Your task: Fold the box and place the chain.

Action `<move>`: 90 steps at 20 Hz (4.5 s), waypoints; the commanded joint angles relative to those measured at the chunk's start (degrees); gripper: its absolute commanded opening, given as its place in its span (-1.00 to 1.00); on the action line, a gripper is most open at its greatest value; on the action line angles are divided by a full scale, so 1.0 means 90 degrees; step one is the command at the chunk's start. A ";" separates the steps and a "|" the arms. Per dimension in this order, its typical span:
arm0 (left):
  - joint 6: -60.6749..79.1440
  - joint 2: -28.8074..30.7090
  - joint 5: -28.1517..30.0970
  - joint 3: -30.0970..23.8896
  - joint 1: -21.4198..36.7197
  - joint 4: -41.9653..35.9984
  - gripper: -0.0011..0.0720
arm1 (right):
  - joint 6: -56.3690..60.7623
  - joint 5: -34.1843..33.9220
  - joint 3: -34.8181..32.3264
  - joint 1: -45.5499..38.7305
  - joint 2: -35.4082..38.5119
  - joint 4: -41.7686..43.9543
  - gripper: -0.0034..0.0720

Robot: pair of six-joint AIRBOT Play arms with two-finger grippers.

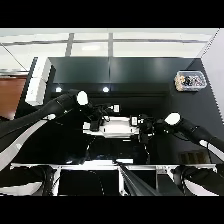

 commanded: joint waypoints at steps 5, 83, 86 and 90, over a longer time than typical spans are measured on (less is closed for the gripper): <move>-0.0899 0.0712 -0.0527 0.0092 0.0425 -0.0051 0.99 | 0.0000 0.0012 -0.0002 0.0007 -0.0005 -0.0005 0.28; 0.1681 0.1780 0.1812 -0.2518 0.0112 -0.2198 0.11 | 0.0000 0.0036 -0.0002 0.0007 -0.0005 -0.0007 -0.43; 0.1664 0.1790 0.1809 -0.2501 0.0112 -0.2040 0.36 | 0.0000 0.0036 -0.0002 0.0007 -0.0005 -0.0007 -0.43; 0.1532 0.1780 0.1630 -0.2431 0.0112 -0.1991 0.99 | 0.0000 0.0034 -0.0002 0.0007 -0.0005 -0.0007 -0.43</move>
